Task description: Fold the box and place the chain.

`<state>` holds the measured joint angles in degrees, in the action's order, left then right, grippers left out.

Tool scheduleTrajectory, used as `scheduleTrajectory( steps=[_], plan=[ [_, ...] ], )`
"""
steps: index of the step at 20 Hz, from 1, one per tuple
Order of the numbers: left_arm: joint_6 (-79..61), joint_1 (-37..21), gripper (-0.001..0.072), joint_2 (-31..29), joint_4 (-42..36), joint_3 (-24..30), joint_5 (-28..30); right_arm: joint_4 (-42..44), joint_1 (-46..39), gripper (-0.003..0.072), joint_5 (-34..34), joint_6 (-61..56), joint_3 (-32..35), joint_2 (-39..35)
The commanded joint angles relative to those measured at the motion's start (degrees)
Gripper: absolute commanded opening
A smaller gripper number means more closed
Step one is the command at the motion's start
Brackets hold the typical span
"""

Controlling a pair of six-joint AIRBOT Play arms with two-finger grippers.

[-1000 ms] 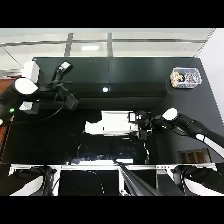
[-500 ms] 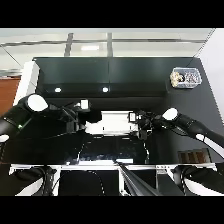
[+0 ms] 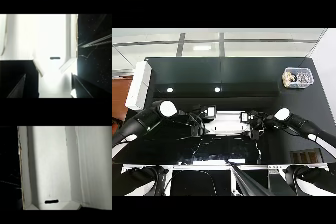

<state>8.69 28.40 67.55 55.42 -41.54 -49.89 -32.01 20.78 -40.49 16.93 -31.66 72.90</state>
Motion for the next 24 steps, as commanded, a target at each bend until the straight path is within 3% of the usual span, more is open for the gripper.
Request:
scheduleTrajectory(
  steps=[1,4,5,8,9,11,13,18,24],
  plan=[
    [2.3,0.5,0.0676,1.6,0.0,0.0,0.3,0.0,0.0,0.0475,0.0,0.0,0.0,0.0],
    [2.3,0.6,0.0578,3.6,-1.9,0.0,0.2,0.0,0.0,0.0475,0.0,0.0,0.0,0.0],
    [2.3,0.6,0.0497,4.1,-2.1,0.0,0.2,0.0,0.0,0.0475,0.0,0.0,0.0,0.0],
    [2.3,0.6,0.0344,4.4,-2.2,0.0,0.8,0.0,0.0,0.0475,0.0,0.0,0.0,0.0],
    [2.3,0.6,0.0341,4.4,-2.9,0.0,0.7,0.0,0.0,0.0475,0.0,0.0,0.0,0.0],
    [2.3,0.6,0.0227,4.4,-4.5,0.1,0.3,0.0,0.0,0.0475,0.0,0.0,0.0,0.0],
    [2.3,0.6,0.0170,4.4,-6.1,0.3,0.7,0.0,0.0,0.0475,0.0,0.0,0.0,0.0],
    [2.2,0.7,0.0152,6.0,-14.7,0.3,1.4,0.0,0.0,0.0475,0.0,0.0,0.0,0.0],
    [2.1,0.7,0.0153,8.7,-16.1,0.3,1.5,0.0,0.0,0.0475,0.0,0.0,0.0,0.0]
  ],
)
